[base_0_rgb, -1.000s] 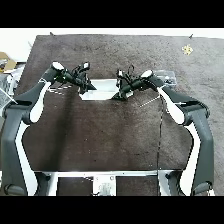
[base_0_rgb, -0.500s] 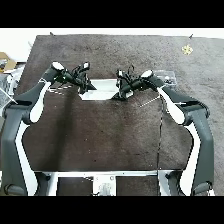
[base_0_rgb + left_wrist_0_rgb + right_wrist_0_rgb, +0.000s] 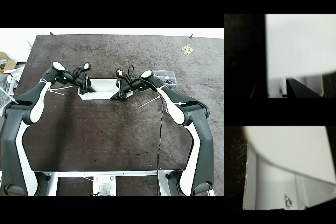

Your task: Fold the box and place the chain.

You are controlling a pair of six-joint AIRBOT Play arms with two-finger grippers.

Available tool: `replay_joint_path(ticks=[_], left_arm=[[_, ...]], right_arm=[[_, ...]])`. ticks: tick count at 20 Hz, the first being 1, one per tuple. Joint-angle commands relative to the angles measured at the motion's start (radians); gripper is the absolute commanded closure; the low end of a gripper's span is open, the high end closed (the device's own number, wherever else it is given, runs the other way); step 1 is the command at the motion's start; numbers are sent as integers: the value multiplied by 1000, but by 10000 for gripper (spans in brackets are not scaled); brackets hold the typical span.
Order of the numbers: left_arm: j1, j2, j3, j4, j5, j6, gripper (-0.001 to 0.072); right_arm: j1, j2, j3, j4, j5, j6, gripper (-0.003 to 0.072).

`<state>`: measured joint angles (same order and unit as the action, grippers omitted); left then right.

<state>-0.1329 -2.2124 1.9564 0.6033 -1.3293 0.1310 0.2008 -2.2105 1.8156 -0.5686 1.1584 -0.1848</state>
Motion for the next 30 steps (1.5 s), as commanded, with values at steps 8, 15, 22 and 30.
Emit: replay_joint_path(ticks=[8, 15, 22, 30], left_arm=[[92, 96, 60, -64, -232, -320, 356], [46, 98, 60, -81, -323, -419, 690], [66, 97, 56, -34, -323, -423, 204], [80, 97, 42, -39, -347, -445, 506]], right_arm=[[-1, 0, 0, -3, 5, -2, 368], [-1, 0, 0, -3, 5, -2, 368], [-1, 0, 0, -3, 5, -2, 368], [-1, 0, 0, -3, 5, -2, 368]])
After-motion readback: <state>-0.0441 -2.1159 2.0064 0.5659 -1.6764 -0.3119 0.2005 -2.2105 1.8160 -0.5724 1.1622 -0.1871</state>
